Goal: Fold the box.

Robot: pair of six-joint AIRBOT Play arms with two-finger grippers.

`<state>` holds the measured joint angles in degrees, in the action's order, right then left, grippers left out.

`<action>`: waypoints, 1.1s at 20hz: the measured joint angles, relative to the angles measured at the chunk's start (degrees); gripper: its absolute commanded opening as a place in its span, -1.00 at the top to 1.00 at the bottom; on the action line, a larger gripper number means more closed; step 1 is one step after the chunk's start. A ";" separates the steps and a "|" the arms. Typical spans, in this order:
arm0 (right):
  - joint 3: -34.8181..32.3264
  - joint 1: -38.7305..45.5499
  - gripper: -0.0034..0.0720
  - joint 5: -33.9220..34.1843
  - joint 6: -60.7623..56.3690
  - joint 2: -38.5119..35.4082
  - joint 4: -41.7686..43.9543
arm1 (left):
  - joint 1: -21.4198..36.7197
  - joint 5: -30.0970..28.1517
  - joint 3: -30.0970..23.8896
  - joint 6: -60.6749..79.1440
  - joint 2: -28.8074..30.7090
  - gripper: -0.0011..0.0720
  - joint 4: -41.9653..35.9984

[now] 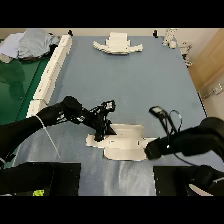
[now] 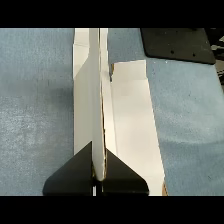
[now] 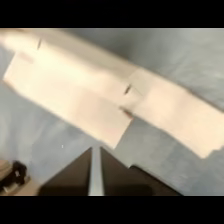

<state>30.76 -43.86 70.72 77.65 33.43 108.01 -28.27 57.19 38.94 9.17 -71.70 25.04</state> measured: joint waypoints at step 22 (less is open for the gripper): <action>0.98 -27.23 -0.64 -15.72 2.64 18.03 -35.80 | 0.00 0.00 0.00 -0.02 0.00 0.93 0.02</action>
<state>31.75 -71.09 55.00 80.29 51.46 72.20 -28.27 57.19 38.94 9.15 -71.70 25.06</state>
